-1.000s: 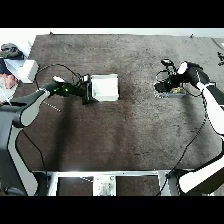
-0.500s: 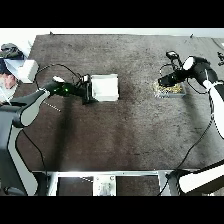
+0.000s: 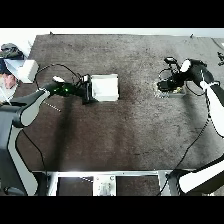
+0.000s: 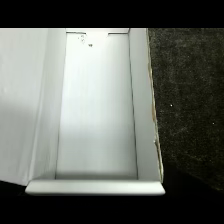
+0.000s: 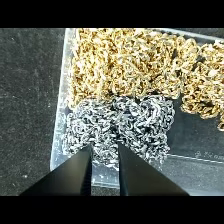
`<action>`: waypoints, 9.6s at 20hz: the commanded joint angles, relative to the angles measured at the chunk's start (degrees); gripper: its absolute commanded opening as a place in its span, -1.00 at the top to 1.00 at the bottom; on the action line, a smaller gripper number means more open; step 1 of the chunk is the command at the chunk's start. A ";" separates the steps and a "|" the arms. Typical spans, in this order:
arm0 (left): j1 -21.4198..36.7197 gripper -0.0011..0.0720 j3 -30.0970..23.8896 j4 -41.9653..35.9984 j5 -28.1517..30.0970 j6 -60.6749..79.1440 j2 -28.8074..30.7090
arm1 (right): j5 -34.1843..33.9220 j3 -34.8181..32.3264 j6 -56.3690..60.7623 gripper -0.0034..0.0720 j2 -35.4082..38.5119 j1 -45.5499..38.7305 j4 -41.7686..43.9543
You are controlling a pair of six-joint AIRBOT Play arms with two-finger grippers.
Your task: Fold the box and place the chain.
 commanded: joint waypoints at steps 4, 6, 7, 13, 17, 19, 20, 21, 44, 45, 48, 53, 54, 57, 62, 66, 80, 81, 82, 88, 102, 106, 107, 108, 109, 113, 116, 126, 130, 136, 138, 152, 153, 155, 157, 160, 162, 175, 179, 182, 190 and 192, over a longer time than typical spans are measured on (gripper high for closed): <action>-0.02 -0.31 0.02 0.00 0.00 0.02 0.04 | -0.83 -0.02 0.11 0.32 -1.88 0.22 0.11; -0.02 -0.30 0.02 0.00 0.02 0.02 0.04 | -1.46 -0.02 0.11 0.32 -1.92 0.22 0.11; -0.02 -0.30 0.02 0.00 0.02 0.02 0.04 | -1.46 -0.02 0.09 0.37 -1.92 0.22 0.11; -0.02 -0.31 0.02 -0.02 0.02 0.02 0.04 | -1.81 -0.02 -0.24 0.81 -1.92 0.22 0.09; -0.02 -0.30 0.02 0.00 0.02 0.02 0.04 | -2.29 -0.02 -0.17 0.90 -1.92 0.22 0.11; -0.02 -0.31 0.02 0.00 0.00 0.02 0.04 | -2.29 -0.02 -0.15 0.95 -1.90 0.22 0.09; -0.02 -0.30 0.02 0.00 0.02 0.02 0.04 | -2.25 -0.02 -0.15 0.95 -1.75 0.22 0.09; -0.02 -0.30 0.02 0.00 0.00 0.02 0.04 | -2.12 -0.02 -0.13 0.95 -1.27 0.22 0.09; -0.02 -0.30 0.02 0.00 0.00 0.02 0.04 | -32.87 0.55 -2.97 0.95 40.06 19.54 3.08; -0.02 -0.30 0.02 0.00 -0.02 0.02 0.04 | -34.03 0.70 -2.97 0.95 39.69 21.84 3.08; -0.02 -0.30 0.02 -0.02 0.02 0.02 0.04 | -35.21 0.70 -2.95 0.95 37.03 27.76 3.10; -0.02 -0.30 0.02 -0.02 0.04 0.02 0.04 | -31.91 0.68 -2.91 0.96 28.44 34.93 3.63; -0.02 -0.30 0.02 -0.02 0.04 0.02 0.04 | -30.32 0.66 -2.78 0.96 26.45 35.63 3.80; -0.02 -0.30 0.02 -0.02 0.04 0.02 0.04 | -30.29 -1.84 -2.71 0.96 21.14 36.48 7.23; -0.02 -0.31 0.02 -0.02 0.04 0.02 0.04 | -35.34 -8.83 -2.64 0.95 15.06 36.48 9.77; -0.02 -0.30 0.02 -0.04 0.04 0.02 0.04 | -35.30 -13.11 -1.14 0.36 13.20 34.80 9.01; -0.02 -0.30 0.02 -0.22 0.02 0.02 0.04 | -38.29 -40.22 20.63 -0.04 24.96 7.93 9.14; -0.02 -0.30 0.02 -0.22 0.02 0.02 0.04 | -39.56 -40.22 22.49 -0.04 23.61 7.93 9.11; -0.02 -0.30 0.02 -0.22 0.04 0.02 0.04 | -41.00 -40.22 24.44 -0.08 22.12 7.93 9.16; -0.02 -0.30 0.02 -0.22 0.04 0.02 0.04 | -52.22 -40.13 27.12 -0.18 15.82 8.15 16.85; -0.02 -0.31 0.02 -0.24 0.04 0.02 0.04 | -62.34 -36.92 26.67 0.95 18.47 18.95 23.39; -0.02 -0.30 0.02 -0.24 0.02 0.02 0.04 | -68.00 -36.06 26.64 0.95 27.47 29.03 21.05; -0.02 -0.30 0.02 -0.24 0.02 0.02 0.04 | -69.20 -34.62 26.67 0.95 28.70 31.52 20.33; -0.02 -0.30 0.02 -0.24 0.02 0.02 0.04 | -69.66 -32.76 26.67 0.95 29.03 33.42 19.65; -0.02 -0.30 0.02 -0.24 0.02 0.02 0.04 | -69.68 -30.38 26.67 0.95 28.74 35.10 18.91; -0.02 -0.30 0.02 -0.28 0.00 0.02 0.04 | -69.72 -23.28 26.69 0.95 25.29 39.39 16.94; -0.02 -0.30 0.02 -0.39 0.02 0.02 0.04 | -69.64 -19.61 26.69 0.95 20.22 41.72 16.94; -0.02 -0.31 0.02 -0.39 0.02 0.02 0.04 | -53.46 -23.82 26.67 0.22 15.02 36.94 13.18; -0.02 -0.30 0.02 -0.39 0.04 0.02 0.04 | -52.06 -33.20 26.97 0.22 23.47 30.60 10.73; -0.02 -0.31 0.02 -0.39 0.04 0.02 0.04 | -52.94 -49.88 32.61 0.15 32.15 15.52 10.78; -0.02 -0.30 0.02 -0.39 0.07 0.02 0.04 | -54.75 -51.36 33.81 0.15 30.60 12.26 11.26; -0.02 -0.30 0.02 -0.42 0.02 0.02 0.04 | -65.33 -40.96 34.82 0.19 10.91 10.75 21.11; -0.02 -0.30 0.02 -0.39 0.04 0.02 0.04 | -65.31 -39.52 34.84 0.20 9.90 10.78 21.14; -0.02 -0.30 0.02 -0.42 0.04 0.02 0.04 | -63.32 -36.33 34.86 0.20 7.82 10.80 21.99; -0.02 -0.30 0.02 -0.42 0.04 0.02 0.04 | -61.86 -34.75 34.86 0.85 7.02 10.84 22.18; -0.02 -0.30 0.02 -0.42 0.02 0.02 0.04 | -62.73 -34.71 34.77 0.95 9.31 12.39 21.86; -0.02 -0.30 0.02 -0.42 0.02 0.02 0.04 | -63.28 -34.71 34.62 0.95 12.90 15.04 21.33; -0.02 -0.30 0.02 -0.42 0.04 0.02 0.04 | -75.21 -25.16 34.62 0.95 29.53 37.35 7.28; -0.02 -0.30 0.02 -0.42 0.02 0.02 0.04 | -73.02 -25.03 34.67 0.95 27.45 38.86 7.34; -0.02 -0.30 0.02 -0.42 0.04 0.02 0.04 | -70.69 -25.03 34.71 0.95 24.33 40.22 7.37; -0.02 -0.31 0.02 -0.42 0.02 0.02 0.04 | -57.59 -25.05 34.62 0.14 17.66 38.62 7.26; -0.02 -0.31 0.02 -0.42 0.02 0.02 0.04 | -52.78 -25.05 34.62 0.39 18.80 35.67 4.63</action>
